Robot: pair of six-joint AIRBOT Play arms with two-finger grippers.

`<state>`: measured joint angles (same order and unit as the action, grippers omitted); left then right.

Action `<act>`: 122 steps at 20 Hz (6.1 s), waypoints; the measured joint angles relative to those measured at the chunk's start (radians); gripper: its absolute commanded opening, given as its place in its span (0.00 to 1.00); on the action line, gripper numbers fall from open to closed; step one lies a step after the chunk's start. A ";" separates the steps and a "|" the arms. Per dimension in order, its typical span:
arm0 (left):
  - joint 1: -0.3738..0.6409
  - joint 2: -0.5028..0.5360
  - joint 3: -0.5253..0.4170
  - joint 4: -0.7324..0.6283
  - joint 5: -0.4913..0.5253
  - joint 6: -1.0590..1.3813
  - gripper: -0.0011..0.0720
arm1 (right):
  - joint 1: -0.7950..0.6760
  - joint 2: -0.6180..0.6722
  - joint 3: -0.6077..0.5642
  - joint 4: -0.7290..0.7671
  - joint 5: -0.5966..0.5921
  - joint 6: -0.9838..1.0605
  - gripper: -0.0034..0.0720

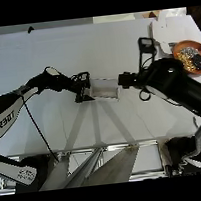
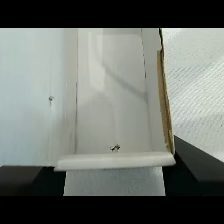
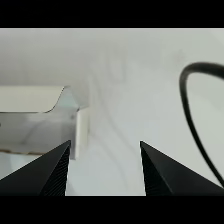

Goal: Fold the box and place the chain.

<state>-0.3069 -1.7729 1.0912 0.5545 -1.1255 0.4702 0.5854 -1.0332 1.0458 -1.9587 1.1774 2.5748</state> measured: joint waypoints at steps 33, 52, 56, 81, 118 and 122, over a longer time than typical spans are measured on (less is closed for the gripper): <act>0.000 0.000 0.000 0.000 0.000 0.000 0.47 | -1.164 -0.477 0.102 0.348 -0.552 -0.849 0.65; 0.000 0.000 0.000 0.000 0.000 0.000 0.47 | -1.153 -0.694 0.253 0.393 -0.470 -0.859 0.06; 0.000 0.000 0.000 0.000 0.000 0.000 0.47 | -1.145 -0.600 0.254 0.377 -0.463 -0.911 0.06; 0.000 0.000 0.000 0.000 0.000 0.000 0.47 | -0.695 -0.018 0.249 0.273 0.120 -1.033 0.05; 0.000 0.000 0.000 0.000 0.000 0.000 0.47 | 0.014 -0.248 -0.061 0.333 -0.452 -0.745 0.06; 0.000 0.000 0.000 0.000 0.000 0.000 0.47 | 0.014 -0.327 -0.064 0.333 -0.489 -0.741 0.06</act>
<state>-0.3069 -1.7729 1.0912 0.5541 -1.1259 0.4702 0.5999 -1.3602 0.9813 -1.6260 0.6888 1.8336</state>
